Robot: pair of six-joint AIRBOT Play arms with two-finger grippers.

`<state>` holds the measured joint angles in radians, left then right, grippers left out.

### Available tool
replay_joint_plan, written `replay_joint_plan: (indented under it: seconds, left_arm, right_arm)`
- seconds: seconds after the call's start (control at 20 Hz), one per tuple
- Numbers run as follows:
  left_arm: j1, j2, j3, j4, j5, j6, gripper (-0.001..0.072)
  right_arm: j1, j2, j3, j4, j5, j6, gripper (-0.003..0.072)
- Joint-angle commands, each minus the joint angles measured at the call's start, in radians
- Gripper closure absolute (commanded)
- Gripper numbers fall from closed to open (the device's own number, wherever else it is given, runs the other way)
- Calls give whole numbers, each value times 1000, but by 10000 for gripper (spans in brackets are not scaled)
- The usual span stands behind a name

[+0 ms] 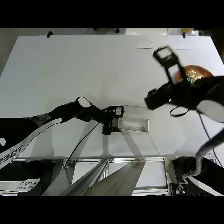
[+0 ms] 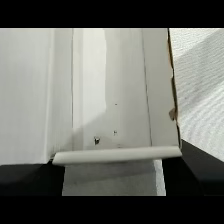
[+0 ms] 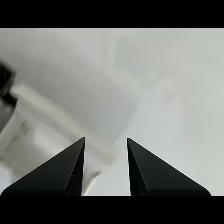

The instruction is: Fold the box and place the chain.

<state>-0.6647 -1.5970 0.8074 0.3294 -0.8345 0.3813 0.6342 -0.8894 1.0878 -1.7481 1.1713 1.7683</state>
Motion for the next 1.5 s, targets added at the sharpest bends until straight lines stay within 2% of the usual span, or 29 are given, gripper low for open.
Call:
replay_joint_plan:
  seconds: [0.0,0.1,0.3,0.45,0.7,1.0,1.1,1.45]
  left_arm:
    - [0,1,1,0,0,0,575]
    - [0,1,1,0,0,0,575]
    - [0,1,1,0,0,0,575]
    - [0,1,1,0,0,0,575]
    - [0,1,1,0,0,0,575]
    - [0,1,1,0,0,0,575]
    - [0,1,1,0,0,0,575]
    - [0,1,1,0,0,0,575]
  right_arm:
    - [-110,-25,166,-129,-17,-93,390]
    - [-266,-66,182,-121,-18,-114,390]
    - [-609,-196,182,7,-10,-217,390]
    - [-776,-293,182,124,-65,-238,390]
    - [-876,-442,182,130,-86,-252,419]
    - [-938,-595,182,111,-109,-251,419]
    - [-962,-631,182,111,-108,-251,451]
    - [-977,-705,182,111,-144,-252,452]
